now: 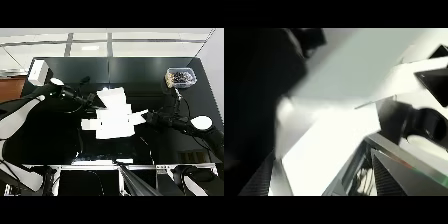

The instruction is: Fold the box and place the chain.

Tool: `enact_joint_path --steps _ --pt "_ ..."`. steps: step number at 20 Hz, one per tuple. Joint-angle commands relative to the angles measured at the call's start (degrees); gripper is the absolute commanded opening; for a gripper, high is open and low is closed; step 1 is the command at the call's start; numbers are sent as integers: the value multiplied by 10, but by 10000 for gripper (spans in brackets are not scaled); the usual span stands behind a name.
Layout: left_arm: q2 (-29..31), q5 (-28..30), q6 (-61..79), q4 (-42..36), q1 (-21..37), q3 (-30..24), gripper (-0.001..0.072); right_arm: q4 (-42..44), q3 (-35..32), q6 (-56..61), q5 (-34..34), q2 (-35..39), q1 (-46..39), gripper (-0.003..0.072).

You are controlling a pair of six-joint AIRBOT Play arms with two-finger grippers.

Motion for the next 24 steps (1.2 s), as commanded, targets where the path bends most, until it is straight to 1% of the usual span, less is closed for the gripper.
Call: enact_joint_path --steps 1,2,3,4,6,7,8,9,10,11,12,13,14,15,16,17,18,19,21,22,23,24 --pt "-41 -78 39 31 -23 60 683 3 0 0 0 0 1 13" --pt "-47 -92 39 69 -28 82 619 3 0 0 0 0 1 12" --pt "-56 -110 39 101 -31 102 535 2 0 0 0 0 0 12" --pt "-66 -136 43 117 -35 121 460 3 0 0 0 0 1 12" --pt "-85 -185 90 107 -40 142 327 3 0 0 0 0 1 12" --pt "-90 -181 97 97 -40 144 263 3 0 0 0 0 1 12" --pt "-96 -179 97 88 -39 146 262 2 0 0 1 0 1 12" --pt "-102 -179 95 85 -39 150 236 2 0 0 1 0 1 13" --pt "-107 -180 94 87 -40 154 193 2 0 0 1 0 1 12" --pt "-110 -180 94 87 -40 156 131 2 0 -1 1 0 1 12" --pt "-111 -178 94 87 -40 156 129 2 0 -1 1 0 1 12" --pt "-111 -178 94 87 -40 158 95 2 0 -1 1 0 1 12" --pt "-111 -176 94 88 -40 160 26 2 0 -1 1 0 1 13" --pt "-110 -175 95 88 -40 163 25 2 0 -1 1 0 1 14" --pt "-110 -174 95 88 -40 165 25 1 0 -3 1 0 1 45" --pt "-110 -176 94 89 -40 170 24 -3 0 -3 1 0 0 373" --pt "-108 -177 94 90 -40 177 23 -16 5 -3 7 0 -5 661" --pt "-103 -176 92 92 -40 181 22 -40 21 -3 27 0 -16 697" --pt "-77 -167 99 96 -40 177 20 -79 79 -3 98 0 -56 696" --pt "-54 -148 110 99 -42 163 20 -104 116 -3 143 0 -76 696" --pt "-18 -117 137 99 -45 134 20 -139 157 -3 192 0 -96 696" --pt "25 -68 176 99 -52 91 20 -180 190 -9 233 0 -108 696"
